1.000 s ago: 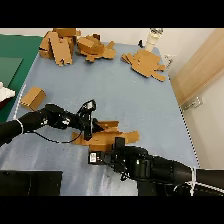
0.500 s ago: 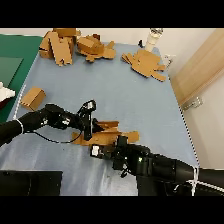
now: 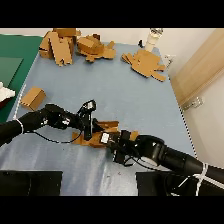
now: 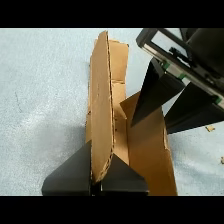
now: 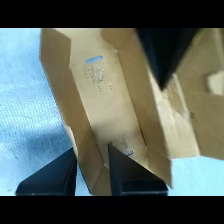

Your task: Fold the box.

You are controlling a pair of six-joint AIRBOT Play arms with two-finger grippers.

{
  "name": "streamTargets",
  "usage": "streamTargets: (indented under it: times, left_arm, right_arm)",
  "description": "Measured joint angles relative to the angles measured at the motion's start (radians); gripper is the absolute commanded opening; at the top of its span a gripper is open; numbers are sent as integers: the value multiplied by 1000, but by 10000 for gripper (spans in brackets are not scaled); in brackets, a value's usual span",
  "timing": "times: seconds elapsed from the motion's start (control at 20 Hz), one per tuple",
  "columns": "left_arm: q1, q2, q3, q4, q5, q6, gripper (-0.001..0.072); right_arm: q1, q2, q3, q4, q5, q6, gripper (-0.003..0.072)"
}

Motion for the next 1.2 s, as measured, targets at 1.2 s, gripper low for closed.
streamTargets:
  times: [1.2]
  left_arm:
    - [0,0,0,-1,0,0,17]
  right_arm:
    - [-291,37,-38,546,32,-652,603]
